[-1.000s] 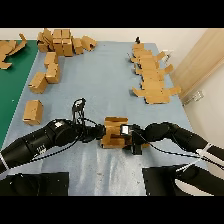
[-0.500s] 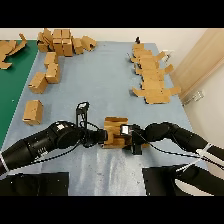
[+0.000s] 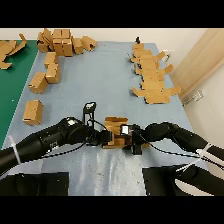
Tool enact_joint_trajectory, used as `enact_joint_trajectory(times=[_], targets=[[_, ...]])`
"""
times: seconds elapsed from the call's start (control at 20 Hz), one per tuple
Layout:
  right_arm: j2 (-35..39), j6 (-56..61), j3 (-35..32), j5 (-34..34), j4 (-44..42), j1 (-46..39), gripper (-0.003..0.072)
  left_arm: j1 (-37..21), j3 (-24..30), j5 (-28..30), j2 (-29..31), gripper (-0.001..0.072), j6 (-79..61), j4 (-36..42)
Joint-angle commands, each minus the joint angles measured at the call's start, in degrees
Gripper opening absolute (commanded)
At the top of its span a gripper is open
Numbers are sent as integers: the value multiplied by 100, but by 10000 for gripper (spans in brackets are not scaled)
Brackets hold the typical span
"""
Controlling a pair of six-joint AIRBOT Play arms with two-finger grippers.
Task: Fold the box.
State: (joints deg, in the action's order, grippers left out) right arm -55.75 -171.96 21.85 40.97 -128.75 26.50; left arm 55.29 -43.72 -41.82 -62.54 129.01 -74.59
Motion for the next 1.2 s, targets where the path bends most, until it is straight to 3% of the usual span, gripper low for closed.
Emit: enact_joint_trajectory(times=[0.0, 0.35, 0.9, 1.15], targets=[[0, 2, -2, -2, 0, 2, 521, 118, -299, -448, -341, 452, 2, -271], [-2, 2, -2, -2, 0, 2, 521, 120, -669, -640, -684, 452, 2, -391], [0, 2, -2, -2, 0, 2, 522, 225, -1657, -1519, -1687, 452, 151, -647], [0, 2, -2, -2, 0, 2, 521, 227, -1843, -1871, -1991, 452, 160, -664]])
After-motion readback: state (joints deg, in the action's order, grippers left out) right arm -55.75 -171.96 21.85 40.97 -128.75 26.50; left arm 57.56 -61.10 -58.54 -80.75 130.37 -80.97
